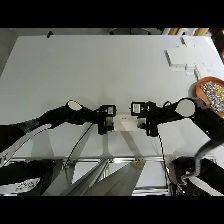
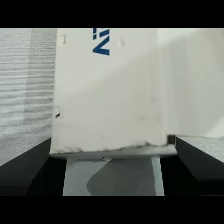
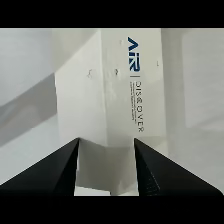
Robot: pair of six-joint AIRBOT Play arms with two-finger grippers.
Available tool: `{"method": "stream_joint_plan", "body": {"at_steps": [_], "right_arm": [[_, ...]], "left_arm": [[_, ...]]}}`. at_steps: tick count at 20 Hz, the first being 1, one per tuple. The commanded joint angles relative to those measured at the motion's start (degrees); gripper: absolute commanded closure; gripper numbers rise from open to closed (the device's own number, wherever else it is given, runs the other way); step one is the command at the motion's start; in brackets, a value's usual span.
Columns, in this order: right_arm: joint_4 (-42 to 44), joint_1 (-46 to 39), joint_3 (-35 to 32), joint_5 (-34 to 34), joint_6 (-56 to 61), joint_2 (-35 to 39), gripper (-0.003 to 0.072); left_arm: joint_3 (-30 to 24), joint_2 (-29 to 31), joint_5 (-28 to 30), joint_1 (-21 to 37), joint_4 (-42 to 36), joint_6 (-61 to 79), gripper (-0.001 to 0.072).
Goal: Fold the box and place the chain.
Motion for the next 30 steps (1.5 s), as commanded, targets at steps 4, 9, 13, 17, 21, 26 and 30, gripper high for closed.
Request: {"method": "stream_joint_plan", "body": {"at_steps": [4, 9, 13, 17, 21, 26, 30], "right_arm": [[-3.7, 0.1, -0.3, -4.5, 0.0, 0.1, 0.0425], [-3.8, 0.1, -0.3, -4.5, 0.0, 0.7, 0.0509], [-3.7, 0.1, -0.3, -5.5, 0.1, 2.6, 0.0534], [-2.5, 0.1, -1.2, -7.2, 0.4, 1.6, 0.0528], [-1.4, 0.1, -3.5, -5.8, 0.4, 1.1, 0.0481], [2.0, 0.1, -3.5, -3.8, 0.0, 1.5, 0.0326], [4.3, 0.1, -3.5, -3.8, 0.0, 4.0, 0.0322]], "left_arm": [[0.0, 0.0, 0.0, 0.0, 0.0, 0.0, 0.0499], [0.0, 0.0, 0.0, 0.0, 0.0, 0.0, 0.0499], [0.0, 0.0, 0.0, 0.0, 0.0, 0.0, 0.0499], [0.0, 0.0, 0.0, 0.0, 0.0, 0.0, 0.0499], [0.0, 0.0, 0.0, 0.0, 0.0, 0.0, 0.0499], [0.0, 0.0, 0.0, 0.0, 0.0, 0.0, 0.0499], [0.0, 0.0, 0.0, 0.0, 0.0, 0.0, 0.0499]]}}
